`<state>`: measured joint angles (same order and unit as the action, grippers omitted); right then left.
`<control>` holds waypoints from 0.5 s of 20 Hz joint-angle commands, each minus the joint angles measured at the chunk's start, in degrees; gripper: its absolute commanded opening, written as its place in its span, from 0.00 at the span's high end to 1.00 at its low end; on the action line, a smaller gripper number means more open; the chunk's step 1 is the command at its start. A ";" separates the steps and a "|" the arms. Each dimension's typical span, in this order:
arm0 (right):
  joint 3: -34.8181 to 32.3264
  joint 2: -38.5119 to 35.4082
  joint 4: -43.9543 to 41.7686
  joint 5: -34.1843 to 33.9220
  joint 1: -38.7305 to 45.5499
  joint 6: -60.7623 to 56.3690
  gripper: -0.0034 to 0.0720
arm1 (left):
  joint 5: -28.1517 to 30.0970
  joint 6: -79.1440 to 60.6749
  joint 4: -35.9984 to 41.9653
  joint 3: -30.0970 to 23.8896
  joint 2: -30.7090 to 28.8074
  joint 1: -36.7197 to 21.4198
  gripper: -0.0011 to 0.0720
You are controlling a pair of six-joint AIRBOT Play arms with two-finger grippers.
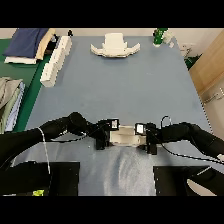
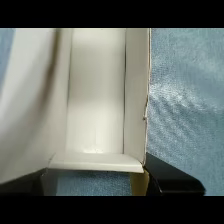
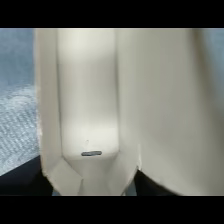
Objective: Fold the box.
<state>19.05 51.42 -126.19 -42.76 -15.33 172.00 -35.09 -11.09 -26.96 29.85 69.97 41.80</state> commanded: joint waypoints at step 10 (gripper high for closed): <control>5.44 -6.40 16.26 -10.73 0.00 -26.80 0.01 | 0.26 0.68 0.17 -0.02 0.02 0.00 0.42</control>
<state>22.46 47.53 -116.16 -47.13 -15.38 153.77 -34.98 -10.61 -26.89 29.85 69.97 41.80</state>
